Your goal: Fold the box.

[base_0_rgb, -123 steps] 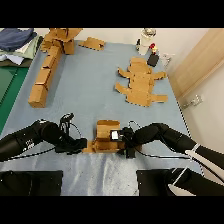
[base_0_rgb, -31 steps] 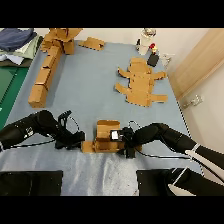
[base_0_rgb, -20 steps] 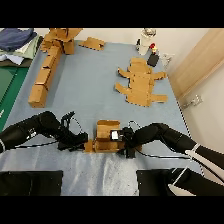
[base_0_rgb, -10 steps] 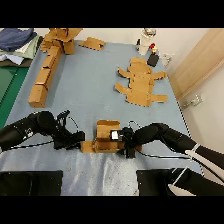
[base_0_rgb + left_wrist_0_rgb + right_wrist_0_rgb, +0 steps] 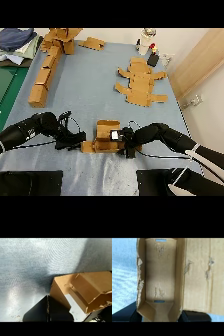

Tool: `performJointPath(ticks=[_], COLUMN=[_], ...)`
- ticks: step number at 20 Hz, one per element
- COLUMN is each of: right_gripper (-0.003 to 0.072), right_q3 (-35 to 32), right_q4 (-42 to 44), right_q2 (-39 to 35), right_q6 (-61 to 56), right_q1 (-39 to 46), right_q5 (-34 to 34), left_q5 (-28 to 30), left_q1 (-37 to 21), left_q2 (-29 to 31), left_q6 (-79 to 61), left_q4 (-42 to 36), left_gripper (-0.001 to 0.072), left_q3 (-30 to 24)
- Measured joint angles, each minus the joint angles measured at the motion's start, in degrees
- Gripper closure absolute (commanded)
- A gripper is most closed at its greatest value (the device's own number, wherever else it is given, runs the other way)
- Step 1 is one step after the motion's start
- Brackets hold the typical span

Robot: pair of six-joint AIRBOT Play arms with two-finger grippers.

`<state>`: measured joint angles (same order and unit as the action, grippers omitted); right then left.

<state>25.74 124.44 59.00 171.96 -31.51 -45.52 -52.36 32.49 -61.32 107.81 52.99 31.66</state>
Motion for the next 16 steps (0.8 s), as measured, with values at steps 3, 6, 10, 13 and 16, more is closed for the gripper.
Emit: performJointPath(ticks=[3, 6, 10, 13, 16], right_gripper=[0.0171, 0.0171, 0.0171, 0.0171, 0.0172], right_q3=[0.0, 0.0, 0.0, 0.0, 0.0], right_q4=[0.0, 0.0, 0.0, 0.0, 0.0], right_q2=[0.0, 0.0, 0.0, 0.0, 0.0], right_q6=[0.0, 0.0, 0.0, 0.0, 0.0], right_q1=[0.0, 0.0, 0.0, 0.0, 0.0], right_q5=[0.0, 0.0, 0.0, 0.0, 0.0], left_q5=[0.1, 0.4, 0.9, 0.9, 0.9], left_q1=[0.0, 0.5, 1.4, 1.6, 1.6], left_q2=[-1.0, -1.6, -1.7, -1.1, -0.2], left_q6=[0.1, -0.4, -2.4, -4.1, -4.8], left_q4=[0.0, -1.3, -4.2, -6.2, -7.2], left_gripper=[0.0699, 0.0699, 0.0699, 0.0699, 0.0697], left_q3=[0.0, 0.0, 0.2, 1.2, 2.4])
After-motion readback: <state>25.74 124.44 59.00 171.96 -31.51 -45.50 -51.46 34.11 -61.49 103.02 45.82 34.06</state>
